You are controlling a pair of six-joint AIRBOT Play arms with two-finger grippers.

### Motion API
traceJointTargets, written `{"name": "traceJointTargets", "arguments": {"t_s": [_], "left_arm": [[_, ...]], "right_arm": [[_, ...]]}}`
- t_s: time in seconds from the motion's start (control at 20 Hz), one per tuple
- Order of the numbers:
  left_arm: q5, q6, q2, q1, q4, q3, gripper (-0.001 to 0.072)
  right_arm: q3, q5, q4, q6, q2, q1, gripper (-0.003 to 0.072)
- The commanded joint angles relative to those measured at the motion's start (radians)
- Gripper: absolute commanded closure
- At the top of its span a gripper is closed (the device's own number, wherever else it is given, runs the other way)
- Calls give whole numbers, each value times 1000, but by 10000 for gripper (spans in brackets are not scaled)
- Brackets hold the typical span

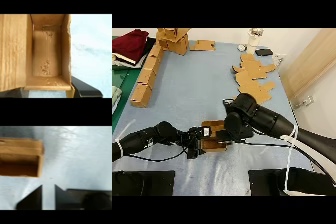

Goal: Fold the box.

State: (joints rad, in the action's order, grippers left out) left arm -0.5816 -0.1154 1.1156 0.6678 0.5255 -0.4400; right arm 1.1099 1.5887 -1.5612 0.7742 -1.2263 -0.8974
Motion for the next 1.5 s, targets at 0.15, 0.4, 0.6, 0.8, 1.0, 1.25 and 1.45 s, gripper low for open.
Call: {"name": "traceJointTargets", "arguments": {"t_s": [0.15, 0.4, 0.6, 0.8, 1.0, 1.25, 1.45], "left_arm": [[-2, 0, 0, 0, -2, 0, 189], [-3, 0, 0, 0, -2, 0, 189], [-2, 0, 0, 0, -2, 0, 189], [-3, 0, 0, 0, -2, 0, 189], [-2, 0, 0, 0, -2, 0, 189], [-3, 0, 0, 0, -2, 0, 189], [-3, 0, 0, 0, -2, 0, 189]], "right_arm": [[-132, -174, 40, 274, 21, 320, 681], [-203, -519, -830, 1040, -171, 739, 682], [-172, -224, -1285, 1616, -365, 801, 683], [-187, -125, -1289, 1811, -355, 705, 682], [-228, -222, -1179, 1836, -239, 539, 681], [-353, -489, -1006, 1833, 12, 385, 680], [-503, -725, -900, 1834, 202, 281, 681]]}}
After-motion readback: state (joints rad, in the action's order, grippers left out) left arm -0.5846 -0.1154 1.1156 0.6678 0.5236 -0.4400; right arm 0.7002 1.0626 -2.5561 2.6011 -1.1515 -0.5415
